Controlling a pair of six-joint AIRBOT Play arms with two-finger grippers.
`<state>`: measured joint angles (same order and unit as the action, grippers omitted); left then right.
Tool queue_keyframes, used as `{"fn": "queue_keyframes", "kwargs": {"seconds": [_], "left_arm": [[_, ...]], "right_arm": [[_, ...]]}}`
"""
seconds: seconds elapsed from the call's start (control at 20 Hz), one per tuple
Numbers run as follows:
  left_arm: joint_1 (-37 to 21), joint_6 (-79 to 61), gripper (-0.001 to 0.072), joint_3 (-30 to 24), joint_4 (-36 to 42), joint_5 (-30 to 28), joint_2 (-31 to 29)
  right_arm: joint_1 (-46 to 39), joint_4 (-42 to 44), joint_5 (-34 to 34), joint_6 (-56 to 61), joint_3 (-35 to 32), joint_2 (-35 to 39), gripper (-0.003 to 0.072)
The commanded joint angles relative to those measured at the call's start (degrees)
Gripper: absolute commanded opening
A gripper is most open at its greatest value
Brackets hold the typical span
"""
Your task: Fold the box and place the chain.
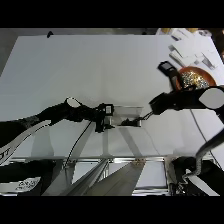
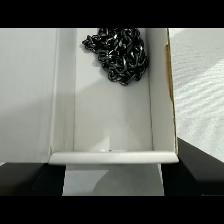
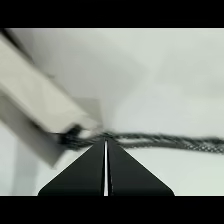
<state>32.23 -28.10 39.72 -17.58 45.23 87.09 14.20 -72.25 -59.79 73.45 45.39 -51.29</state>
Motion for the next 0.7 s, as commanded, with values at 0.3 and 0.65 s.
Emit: {"fn": "queue_keyframes", "kwargs": {"seconds": [0.3, 0.65], "left_arm": [[0.0, 0.0, 0.0111, 0.0, 0.0, 0.0, 0.0], [0.0, 0.0, 0.0111, 0.0, 0.0, 0.0, 0.0]], "right_arm": [[-5.0, -9.0, 9.3, 13.4, -6.5, -11.5, 0.0309], [-5.0, -9.0, 13.8, 13.8, -6.5, -16.3, 0.0300]]}}
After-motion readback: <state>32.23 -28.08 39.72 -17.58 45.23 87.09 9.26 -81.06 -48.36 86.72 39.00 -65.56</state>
